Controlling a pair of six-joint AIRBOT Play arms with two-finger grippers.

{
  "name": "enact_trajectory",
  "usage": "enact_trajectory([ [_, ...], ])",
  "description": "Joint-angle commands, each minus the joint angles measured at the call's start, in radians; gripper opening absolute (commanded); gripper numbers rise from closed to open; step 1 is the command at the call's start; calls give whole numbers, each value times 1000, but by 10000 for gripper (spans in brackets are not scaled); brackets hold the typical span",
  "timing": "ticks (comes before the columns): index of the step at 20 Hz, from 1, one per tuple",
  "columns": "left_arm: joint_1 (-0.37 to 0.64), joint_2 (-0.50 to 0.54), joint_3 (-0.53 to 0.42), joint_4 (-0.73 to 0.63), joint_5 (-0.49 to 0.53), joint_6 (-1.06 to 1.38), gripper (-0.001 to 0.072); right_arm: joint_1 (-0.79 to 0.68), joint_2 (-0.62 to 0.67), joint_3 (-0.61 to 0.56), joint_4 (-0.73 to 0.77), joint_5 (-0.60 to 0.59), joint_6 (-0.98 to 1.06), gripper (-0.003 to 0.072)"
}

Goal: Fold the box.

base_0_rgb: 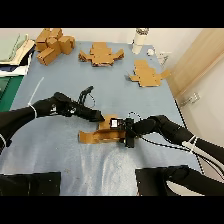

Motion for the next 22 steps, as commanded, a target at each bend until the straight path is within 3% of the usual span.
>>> enact_trajectory([
  [1, 100, 2, 6, -106, -161, 243, 12, 0, 0, 0, 0, 0, 0, 513],
  [5, 217, 2, 5, -85, -391, 483, 10, 0, 0, 0, 0, 0, 0, 512],
  [9, 203, 26, -12, 3, -435, 591, 10, 0, 0, 0, 0, 0, 0, 512],
  [12, 160, 115, -53, 24, -363, 719, 9, 0, 0, 0, 0, 0, 0, 513],
  [15, 96, 247, -119, 111, -198, 875, 10, -1, 0, 0, 0, 0, 0, 512],
  [18, 98, 335, -242, 115, -21, 1131, 16, -1, 0, 0, 0, 0, 0, 513],
  [19, 97, 351, -280, 120, 20, 1154, 93, -1, 0, 0, 0, 0, 0, 512],
  [20, 97, 357, -311, 124, 40, 1156, 504, -1, 0, 0, 0, 0, 0, 512],
  [21, 95, 357, -335, 124, 40, 1155, 675, -1, 0, 0, 0, 0, 0, 512],
  [22, 95, 357, -353, 130, 24, 1152, 675, -1, 0, 0, 0, 0, 0, 513],
])
